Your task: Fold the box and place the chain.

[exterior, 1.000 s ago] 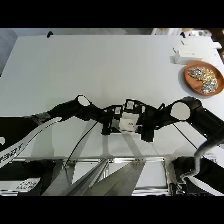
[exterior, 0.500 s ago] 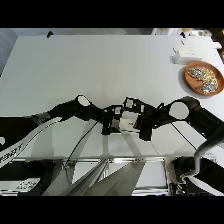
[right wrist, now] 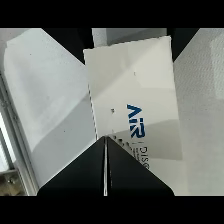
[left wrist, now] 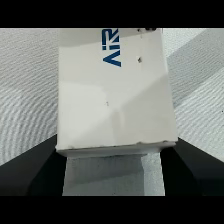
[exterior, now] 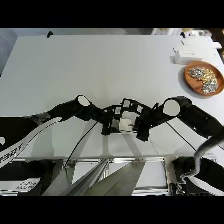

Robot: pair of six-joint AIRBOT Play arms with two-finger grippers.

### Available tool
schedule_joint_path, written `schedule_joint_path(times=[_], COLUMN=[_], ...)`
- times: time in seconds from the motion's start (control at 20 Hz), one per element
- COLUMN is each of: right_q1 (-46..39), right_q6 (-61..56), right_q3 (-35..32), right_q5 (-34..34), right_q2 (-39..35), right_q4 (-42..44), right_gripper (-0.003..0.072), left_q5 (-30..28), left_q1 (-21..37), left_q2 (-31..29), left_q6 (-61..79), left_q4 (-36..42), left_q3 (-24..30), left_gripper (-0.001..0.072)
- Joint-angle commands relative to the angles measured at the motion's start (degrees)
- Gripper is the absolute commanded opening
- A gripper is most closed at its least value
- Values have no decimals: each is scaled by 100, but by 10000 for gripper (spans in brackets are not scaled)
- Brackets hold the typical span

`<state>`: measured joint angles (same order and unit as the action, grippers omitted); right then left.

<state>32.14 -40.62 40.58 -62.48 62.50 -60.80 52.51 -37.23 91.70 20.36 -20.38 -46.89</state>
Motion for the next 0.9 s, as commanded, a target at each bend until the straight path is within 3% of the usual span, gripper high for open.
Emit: schedule_joint_path(times=[0.0,0.55,0.85], right_q1=[7,7,208], right_q6=[2,-2,-442], right_q3=[-31,-273,-273], right_q5=[-50,61,151], right_q2=[24,24,-59], right_q4=[-44,-7,-470], right_gripper=[13,15,15], left_q5=[0,0,0], left_q1=[0,0,0], left_q2=[0,0,0], left_q6=[-4,-4,-4], left_q4=[4,4,4], left_q3=[-2,-4,-4], left_gripper=[208,208,208])
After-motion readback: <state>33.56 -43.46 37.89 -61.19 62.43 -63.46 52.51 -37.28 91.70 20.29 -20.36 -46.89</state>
